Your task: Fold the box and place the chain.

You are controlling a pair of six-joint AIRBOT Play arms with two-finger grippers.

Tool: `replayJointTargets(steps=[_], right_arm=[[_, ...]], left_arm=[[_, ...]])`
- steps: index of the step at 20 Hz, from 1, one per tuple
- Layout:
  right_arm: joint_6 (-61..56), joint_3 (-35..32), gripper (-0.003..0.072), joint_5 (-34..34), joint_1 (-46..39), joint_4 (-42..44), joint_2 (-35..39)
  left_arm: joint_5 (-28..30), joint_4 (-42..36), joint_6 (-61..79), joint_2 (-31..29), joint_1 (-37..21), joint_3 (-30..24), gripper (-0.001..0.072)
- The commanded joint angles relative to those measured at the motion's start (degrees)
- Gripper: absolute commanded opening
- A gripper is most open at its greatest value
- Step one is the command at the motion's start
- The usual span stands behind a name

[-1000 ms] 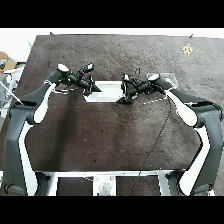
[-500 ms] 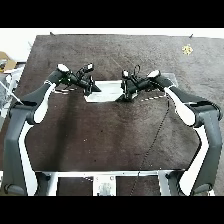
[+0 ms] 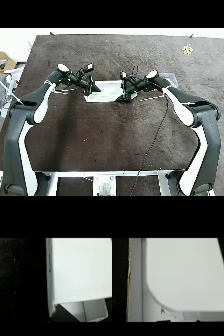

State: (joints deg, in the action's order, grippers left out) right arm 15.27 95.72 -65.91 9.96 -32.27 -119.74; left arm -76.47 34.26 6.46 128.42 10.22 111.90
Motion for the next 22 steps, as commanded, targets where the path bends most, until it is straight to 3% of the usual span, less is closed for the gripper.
replayJointTargets(steps=[1,9,10,18,19,22], right_arm=[[0.13,-0.02,0.0674,0.81,0.20,-0.11,-0.04],[0.13,0.00,0.0671,0.76,0.20,0.57,-1.66],[0.11,0.00,0.0562,0.74,0.20,0.55,-1.66],[0.13,0.00,0.0548,0.72,0.17,-0.13,-1.70],[0.11,0.00,0.0436,0.72,0.17,-0.11,-1.70],[0.11,0.00,0.0437,0.42,0.17,-0.11,-1.70]], left_arm=[[0.00,0.02,0.02,0.02,0.02,0.00,0.0012],[0.00,0.02,0.04,0.02,0.02,0.00,0.0011],[0.00,0.02,0.02,0.02,0.02,0.00,0.0011],[0.00,0.02,0.02,0.02,0.02,0.00,0.0011],[0.00,0.02,0.02,0.02,0.02,0.00,0.0011],[0.00,0.02,0.02,0.02,0.02,0.00,0.0011]])
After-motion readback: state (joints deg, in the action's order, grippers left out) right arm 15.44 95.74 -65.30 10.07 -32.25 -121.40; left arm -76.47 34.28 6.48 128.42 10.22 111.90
